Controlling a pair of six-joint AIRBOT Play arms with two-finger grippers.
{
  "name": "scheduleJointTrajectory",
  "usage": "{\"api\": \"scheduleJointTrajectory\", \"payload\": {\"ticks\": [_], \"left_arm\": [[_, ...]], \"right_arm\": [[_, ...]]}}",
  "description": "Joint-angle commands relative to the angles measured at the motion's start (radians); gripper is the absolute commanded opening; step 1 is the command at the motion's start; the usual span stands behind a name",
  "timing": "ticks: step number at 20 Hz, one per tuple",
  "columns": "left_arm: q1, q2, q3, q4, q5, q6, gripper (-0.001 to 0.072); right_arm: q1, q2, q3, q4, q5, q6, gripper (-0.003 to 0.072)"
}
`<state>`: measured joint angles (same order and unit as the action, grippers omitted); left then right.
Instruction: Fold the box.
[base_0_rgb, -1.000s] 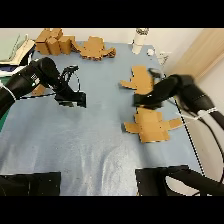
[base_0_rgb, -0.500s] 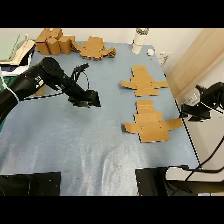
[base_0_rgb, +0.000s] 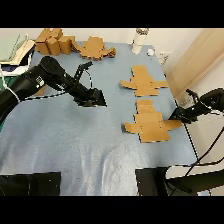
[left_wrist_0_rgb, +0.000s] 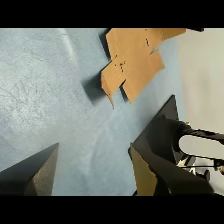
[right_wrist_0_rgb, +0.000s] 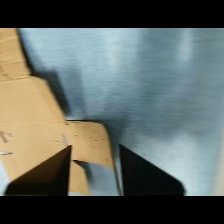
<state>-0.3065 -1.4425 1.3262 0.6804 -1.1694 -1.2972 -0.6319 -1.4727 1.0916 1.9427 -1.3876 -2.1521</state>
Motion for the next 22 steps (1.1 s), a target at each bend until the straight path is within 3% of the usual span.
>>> {"api": "scheduleJointTrajectory", "payload": {"ticks": [1,3,7,9,14,17,18,20,22], "left_arm": [[0.001,-0.004,0.0,-0.009,-0.004,-0.005,0.07],[0.003,-0.004,0.0,-0.002,-0.028,0.006,0.07],[0.06,-0.004,0.0,-0.001,-0.14,0.115,0.07],[0.115,-0.004,0.0,-0.001,-0.177,0.152,0.07],[0.239,-0.003,-0.029,-0.001,-0.264,0.209,0.07],[0.272,-0.002,-0.103,-0.004,-0.28,0.27,0.07],[0.278,-0.002,-0.129,-0.01,-0.279,0.284,0.07],[0.289,-0.002,-0.176,-0.015,-0.267,0.303,0.07],[0.292,-0.002,-0.2,-0.019,-0.255,0.306,0.07]], "right_arm": [[0.102,-0.005,0.0,0.051,-0.088,0.008,0.0272],[0.203,-0.005,0.0,0.05,-0.123,0.061,0.0004],[0.43,0.017,0.0,0.105,-0.135,0.185,0.0002],[0.545,0.043,0.0,0.16,-0.084,0.236,0.0002],[0.753,0.154,-0.083,0.158,0.281,0.433,0.0002],[0.814,0.225,-0.216,0.132,0.384,0.501,0.0003],[0.819,0.237,-0.254,0.132,0.379,0.506,0.0025],[0.819,0.24,-0.303,0.119,0.342,0.506,0.0393],[0.819,0.238,-0.323,0.084,0.325,0.523,0.0375]]}}
